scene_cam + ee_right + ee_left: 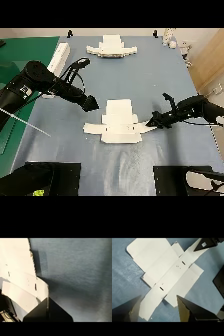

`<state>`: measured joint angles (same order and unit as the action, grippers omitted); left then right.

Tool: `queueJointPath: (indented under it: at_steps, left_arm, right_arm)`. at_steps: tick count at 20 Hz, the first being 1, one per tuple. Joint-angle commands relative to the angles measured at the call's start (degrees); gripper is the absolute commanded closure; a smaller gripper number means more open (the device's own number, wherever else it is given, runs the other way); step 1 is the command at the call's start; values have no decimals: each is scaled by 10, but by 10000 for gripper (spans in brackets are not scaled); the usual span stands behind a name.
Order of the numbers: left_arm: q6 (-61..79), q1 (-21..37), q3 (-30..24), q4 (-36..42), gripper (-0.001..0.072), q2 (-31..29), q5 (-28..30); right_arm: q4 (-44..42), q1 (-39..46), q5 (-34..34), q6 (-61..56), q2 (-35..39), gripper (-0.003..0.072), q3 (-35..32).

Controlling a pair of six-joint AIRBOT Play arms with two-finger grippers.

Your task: Fold the box.

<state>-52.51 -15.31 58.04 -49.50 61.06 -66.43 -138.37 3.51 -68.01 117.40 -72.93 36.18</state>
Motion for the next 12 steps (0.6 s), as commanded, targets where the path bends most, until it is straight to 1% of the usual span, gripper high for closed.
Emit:
queueJointPath:
  at_steps: [1, 4, 5, 6, 7, 9, 11, 12]
  left_arm:
    - [-21, 0, 0, 13, 19, 0, -5]
    - [-51, 1, 0, -5, 21, 0, -30]
    - [-61, 0, 0, -25, 121, 0, -33]
    - [-62, 0, 0, -44, 258, 0, -34]
    - [-62, 1, -3, -55, 271, 1, -32]
    - [-72, 1, -14, -60, 272, 1, -31]
    - [-75, 9, -42, -58, 279, 1, -29]
    - [-75, 25, -64, -57, 368, 1, -26]
  right_arm:
    - [-16, -47, 13, 26, 19, 690, -12]
    - [-17, -96, 66, 24, 94, 690, -60]
    - [-16, -115, 82, 21, 128, 690, -83]
    - [-16, -130, 94, 13, 161, 690, -105]
    - [-15, -146, 106, -2, 196, 690, -128]
    - [-14, -173, 134, -34, 258, 691, -166]
    - [-13, -191, 160, -56, 304, 690, -188]
    - [-12, -197, 168, -63, 319, 690, -195]
